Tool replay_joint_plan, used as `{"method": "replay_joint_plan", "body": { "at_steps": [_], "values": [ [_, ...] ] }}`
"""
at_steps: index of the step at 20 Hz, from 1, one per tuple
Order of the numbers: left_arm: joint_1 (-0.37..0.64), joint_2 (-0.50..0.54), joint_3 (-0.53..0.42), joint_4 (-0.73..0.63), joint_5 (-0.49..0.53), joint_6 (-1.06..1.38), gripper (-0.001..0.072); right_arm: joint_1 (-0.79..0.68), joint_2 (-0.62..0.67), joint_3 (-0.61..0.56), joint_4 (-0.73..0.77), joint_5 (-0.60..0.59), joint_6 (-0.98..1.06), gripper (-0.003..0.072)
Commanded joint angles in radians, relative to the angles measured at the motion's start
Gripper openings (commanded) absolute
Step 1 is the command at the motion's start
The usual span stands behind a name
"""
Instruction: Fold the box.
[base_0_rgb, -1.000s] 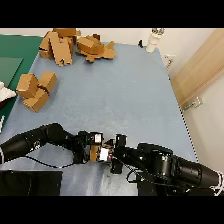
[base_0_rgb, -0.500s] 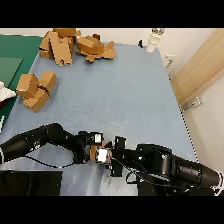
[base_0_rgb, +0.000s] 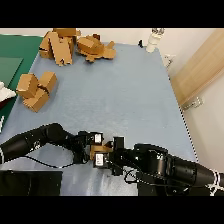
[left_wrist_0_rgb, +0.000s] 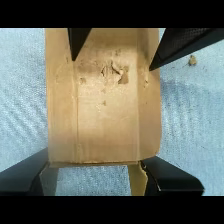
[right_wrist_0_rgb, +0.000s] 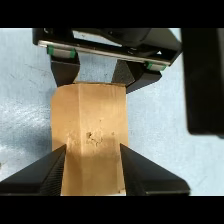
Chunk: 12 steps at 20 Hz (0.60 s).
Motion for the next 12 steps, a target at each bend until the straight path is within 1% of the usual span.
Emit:
{"method": "replay_joint_plan", "body": {
  "at_steps": [1, 4, 5, 8, 9, 10, 11, 12],
  "values": [
    [0.000, -0.001, -0.001, 0.000, -0.001, 0.000, 0.0510, 0.000, -0.004, 0.001, -0.030, 0.005, -0.004, 0.0539],
    [0.000, -0.001, -0.001, 0.000, 0.000, 0.000, 0.0510, 0.000, -0.004, 0.001, -0.040, 0.006, -0.004, 0.0518],
    [0.000, -0.001, -0.001, 0.000, 0.000, 0.000, 0.0510, 0.000, -0.004, 0.001, -0.042, 0.006, -0.004, 0.0464],
    [0.000, -0.001, -0.001, 0.000, -0.001, 0.000, 0.0510, 0.000, -0.004, 0.001, -0.043, 0.007, -0.004, 0.0411],
    [0.000, -0.001, -0.001, 0.000, -0.002, 0.000, 0.0509, 0.000, -0.004, 0.001, -0.044, 0.008, -0.004, 0.0408],
    [0.000, -0.001, -0.001, 0.000, -0.006, 0.000, 0.0510, 0.000, -0.004, 0.001, -0.045, 0.008, -0.004, 0.0396],
    [0.000, -0.001, -0.001, 0.000, -0.007, 0.000, 0.0509, 0.000, -0.004, 0.001, -0.046, 0.008, -0.004, 0.0368],
    [0.000, -0.001, -0.001, 0.000, -0.007, 0.000, 0.0510, 0.000, -0.004, 0.001, -0.046, 0.008, -0.004, 0.0364]
  ]
}}
